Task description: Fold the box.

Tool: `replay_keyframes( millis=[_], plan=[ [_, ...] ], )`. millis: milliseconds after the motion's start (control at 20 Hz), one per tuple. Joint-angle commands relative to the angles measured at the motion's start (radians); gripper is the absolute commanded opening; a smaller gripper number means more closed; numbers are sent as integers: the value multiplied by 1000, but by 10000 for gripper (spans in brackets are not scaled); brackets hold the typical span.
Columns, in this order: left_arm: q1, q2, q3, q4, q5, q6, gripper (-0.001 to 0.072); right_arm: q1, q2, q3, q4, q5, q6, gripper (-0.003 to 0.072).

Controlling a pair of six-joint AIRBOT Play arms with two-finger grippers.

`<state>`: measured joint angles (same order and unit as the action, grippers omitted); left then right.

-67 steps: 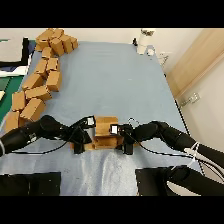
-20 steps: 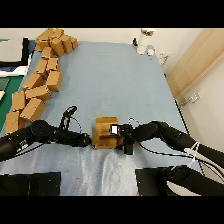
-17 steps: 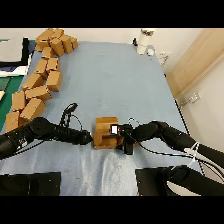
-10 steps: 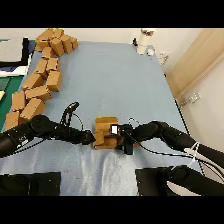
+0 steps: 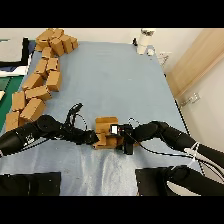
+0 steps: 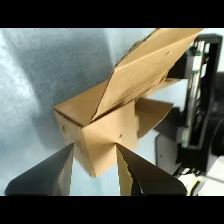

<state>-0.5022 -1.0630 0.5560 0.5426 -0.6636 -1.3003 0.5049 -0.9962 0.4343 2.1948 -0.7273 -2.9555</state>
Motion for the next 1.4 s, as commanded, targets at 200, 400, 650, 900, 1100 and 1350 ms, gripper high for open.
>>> replay_keyframes(
  millis=[200,400,650,900,1100,1350],
  plan=[
    [-70,-5,40,76,82,-105,420,0,0,1,0,0,0,510],
    [-144,-37,111,478,23,-539,420,0,0,1,0,0,0,510],
    [-253,-118,231,634,-71,-745,421,0,0,1,0,0,0,510],
    [-309,-153,326,837,-249,-964,421,0,0,1,0,0,0,511],
    [-356,-158,359,884,-262,-1050,421,0,0,1,0,0,0,510],
    [-383,-224,398,908,-286,-1084,420,0,0,1,0,0,0,510]
  ],
)
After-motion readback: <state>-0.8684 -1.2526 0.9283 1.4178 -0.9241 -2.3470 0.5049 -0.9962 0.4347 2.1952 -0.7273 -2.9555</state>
